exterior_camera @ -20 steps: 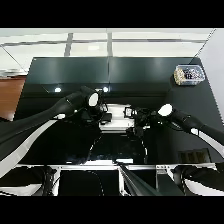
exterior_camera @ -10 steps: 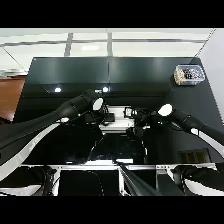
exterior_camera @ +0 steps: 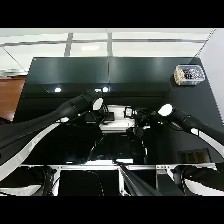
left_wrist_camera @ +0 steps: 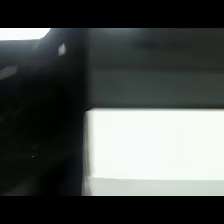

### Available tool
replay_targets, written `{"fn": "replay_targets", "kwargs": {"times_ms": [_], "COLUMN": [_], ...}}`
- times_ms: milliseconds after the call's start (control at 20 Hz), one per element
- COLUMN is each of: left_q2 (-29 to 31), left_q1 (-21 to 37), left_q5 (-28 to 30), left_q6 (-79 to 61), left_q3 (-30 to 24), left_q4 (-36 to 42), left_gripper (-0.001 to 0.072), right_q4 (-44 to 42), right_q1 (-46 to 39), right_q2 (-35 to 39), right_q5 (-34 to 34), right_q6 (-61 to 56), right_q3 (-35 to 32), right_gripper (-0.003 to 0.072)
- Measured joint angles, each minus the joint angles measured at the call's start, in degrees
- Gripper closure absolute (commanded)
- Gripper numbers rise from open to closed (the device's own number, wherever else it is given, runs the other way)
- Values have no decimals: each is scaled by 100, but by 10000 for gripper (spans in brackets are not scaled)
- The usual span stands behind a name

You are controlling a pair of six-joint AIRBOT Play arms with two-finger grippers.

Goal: Fold the box and place the chain.

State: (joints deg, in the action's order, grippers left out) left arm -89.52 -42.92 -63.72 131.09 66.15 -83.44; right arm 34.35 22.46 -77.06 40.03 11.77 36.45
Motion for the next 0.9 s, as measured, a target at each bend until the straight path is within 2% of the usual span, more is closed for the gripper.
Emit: {"fn": "replay_targets", "kwargs": {"times_ms": [150,200,250,300,350,550,600,650,700,900], "left_q2": [-2,0,-2,0,-2,0,0,0,0,0], "left_q1": [0,2,4,7,13,31,33,35,37,37], "left_q5": [-35,-46,-59,-79,-120,-111,-111,-107,-98,-81], "left_q6": [0,0,0,0,-15,-44,-52,-63,-72,-133], "left_q3": [0,-2,0,-2,-2,-2,-2,-2,-2,-2], "left_q4": [2,0,-2,-4,-35,-37,-37,-44,-52,-57], "left_gripper": [247,278,476,612,685,684,684,684,684,684], "right_q4": [0,0,0,-2,0,0,0,-2,0,278], "right_q1": [0,0,0,0,0,0,0,0,0,2], "right_q2": [0,0,0,0,0,0,0,0,0,131], "right_q5": [0,0,0,0,0,0,0,0,-9,-39], "right_q6": [0,0,0,0,0,2,2,0,-4,-184], "right_q3": [0,0,0,0,0,0,0,0,0,0], "right_gripper": [550,550,550,550,550,547,439,123,56,57]}}
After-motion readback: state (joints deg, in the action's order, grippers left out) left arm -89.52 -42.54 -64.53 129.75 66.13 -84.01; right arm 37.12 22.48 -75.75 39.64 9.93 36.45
